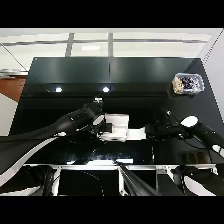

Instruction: Fold the box and place the chain.

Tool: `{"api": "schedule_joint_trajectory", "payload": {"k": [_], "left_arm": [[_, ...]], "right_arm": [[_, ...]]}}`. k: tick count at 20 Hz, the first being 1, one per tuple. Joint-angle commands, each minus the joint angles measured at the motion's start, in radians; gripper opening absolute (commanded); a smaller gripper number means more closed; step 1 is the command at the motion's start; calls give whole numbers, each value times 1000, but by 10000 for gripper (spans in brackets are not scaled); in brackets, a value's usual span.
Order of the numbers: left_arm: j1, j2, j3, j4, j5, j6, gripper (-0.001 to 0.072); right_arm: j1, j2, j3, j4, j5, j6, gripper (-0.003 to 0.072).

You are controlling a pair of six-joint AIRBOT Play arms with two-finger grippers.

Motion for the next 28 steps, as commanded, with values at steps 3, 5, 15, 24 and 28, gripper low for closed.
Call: {"api": "schedule_joint_trajectory", "payload": {"k": [3, 5, 15, 24, 28], "left_arm": [[0, -1, 0, 0, -1, 0, 32], [0, -1, 0, -1, -2, 0, 32], [0, -1, 0, 0, -5, 0, 32], [0, -1, 0, 0, -5, 0, 32], [0, -1, 0, 2, -5, 0, 33]], "right_arm": [[63, -28, 56, 55, 20, -54, 277], [63, -28, 97, 55, 81, -96, 506], [142, -28, 167, 58, 113, -134, 693], [359, -28, 287, -196, -60, 183, 560], [450, -29, 352, -357, -60, 352, 526]]}}
